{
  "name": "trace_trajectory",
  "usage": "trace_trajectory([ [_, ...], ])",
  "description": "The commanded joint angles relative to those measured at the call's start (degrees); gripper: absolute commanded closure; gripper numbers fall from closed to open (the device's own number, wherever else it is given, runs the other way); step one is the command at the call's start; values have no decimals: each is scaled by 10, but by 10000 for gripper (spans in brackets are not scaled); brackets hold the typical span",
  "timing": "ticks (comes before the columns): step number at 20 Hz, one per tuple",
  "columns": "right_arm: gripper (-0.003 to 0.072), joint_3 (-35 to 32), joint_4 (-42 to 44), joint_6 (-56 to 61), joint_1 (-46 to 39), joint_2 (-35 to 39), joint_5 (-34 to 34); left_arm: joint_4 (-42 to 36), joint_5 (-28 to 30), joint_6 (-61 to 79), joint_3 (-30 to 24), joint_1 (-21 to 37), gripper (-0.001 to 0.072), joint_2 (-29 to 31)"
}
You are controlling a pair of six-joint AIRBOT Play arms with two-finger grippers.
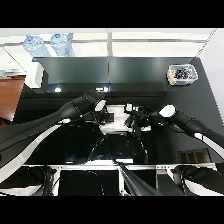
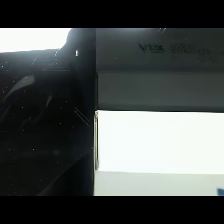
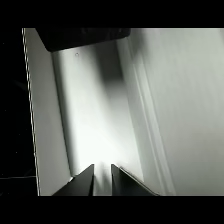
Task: Fold the box and place the chain.
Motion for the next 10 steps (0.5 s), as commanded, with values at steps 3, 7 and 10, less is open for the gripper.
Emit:
trace_trajectory([
  [3,508,1,7,12,1,-2,-13,-5,0,-1,0,0,686,0],
  [7,632,1,-13,73,1,3,3,-5,0,-1,0,0,686,0],
  [10,672,12,-116,325,-23,54,48,-5,0,-1,0,0,686,0],
])
